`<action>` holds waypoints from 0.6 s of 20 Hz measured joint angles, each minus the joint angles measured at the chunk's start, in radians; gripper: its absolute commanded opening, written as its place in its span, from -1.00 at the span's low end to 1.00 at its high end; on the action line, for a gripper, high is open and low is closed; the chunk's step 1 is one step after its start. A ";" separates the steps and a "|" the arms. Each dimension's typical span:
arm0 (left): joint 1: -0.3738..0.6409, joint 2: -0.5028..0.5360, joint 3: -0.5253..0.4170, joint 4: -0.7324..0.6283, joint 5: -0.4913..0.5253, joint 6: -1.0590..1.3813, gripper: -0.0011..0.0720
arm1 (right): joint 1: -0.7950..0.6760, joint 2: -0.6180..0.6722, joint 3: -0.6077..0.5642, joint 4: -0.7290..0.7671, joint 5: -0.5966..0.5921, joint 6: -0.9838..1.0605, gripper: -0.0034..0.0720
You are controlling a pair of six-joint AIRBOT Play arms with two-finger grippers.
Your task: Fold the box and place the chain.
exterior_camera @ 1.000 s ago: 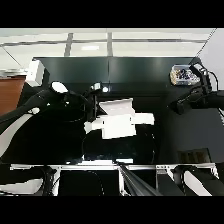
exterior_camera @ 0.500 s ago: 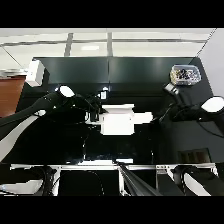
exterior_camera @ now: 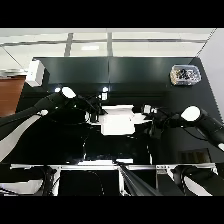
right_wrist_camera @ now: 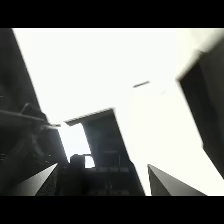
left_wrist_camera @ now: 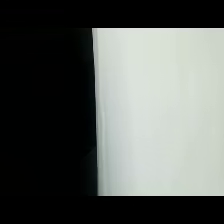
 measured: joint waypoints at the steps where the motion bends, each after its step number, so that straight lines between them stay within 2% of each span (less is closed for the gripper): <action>1: 0.000 -0.001 0.000 0.003 0.000 0.000 -0.90 | 0.019 -0.015 0.000 0.007 -0.004 -0.022 0.78; 5: 0.000 -0.002 0.000 0.011 0.001 -0.003 -0.90 | 0.099 -0.084 -0.002 0.076 -0.039 -0.087 0.78; 12: 0.000 -0.002 0.000 0.015 0.001 -0.003 -0.90 | 0.171 -0.136 -0.002 0.116 -0.180 -0.118 0.78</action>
